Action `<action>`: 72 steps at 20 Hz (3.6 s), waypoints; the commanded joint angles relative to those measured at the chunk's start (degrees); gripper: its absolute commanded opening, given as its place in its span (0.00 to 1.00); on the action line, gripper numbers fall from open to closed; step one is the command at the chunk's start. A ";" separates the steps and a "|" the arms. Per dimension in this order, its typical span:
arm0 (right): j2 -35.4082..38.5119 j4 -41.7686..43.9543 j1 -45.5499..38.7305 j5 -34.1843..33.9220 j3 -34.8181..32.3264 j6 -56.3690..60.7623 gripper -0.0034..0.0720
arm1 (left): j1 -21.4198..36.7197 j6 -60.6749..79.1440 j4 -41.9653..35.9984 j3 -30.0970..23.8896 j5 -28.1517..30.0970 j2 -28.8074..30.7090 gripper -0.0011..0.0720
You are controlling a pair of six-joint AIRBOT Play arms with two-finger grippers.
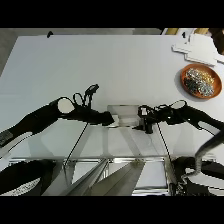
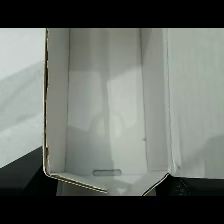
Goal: Fold the box and place the chain.
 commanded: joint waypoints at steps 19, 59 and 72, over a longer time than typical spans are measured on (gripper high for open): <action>0.04 0.00 0.04 0.02 -0.02 0.02 0.59 | -9.01 -34.91 26.60 19.50 -15.72 -13.92 0.55; 0.04 0.02 0.04 0.02 -0.02 0.02 0.59 | -14.32 -50.25 38.42 32.13 -30.36 -24.98 0.29; 0.04 0.00 0.04 0.02 -0.02 0.02 0.59 | -16.06 -56.00 38.64 26.73 -24.37 -19.19 0.31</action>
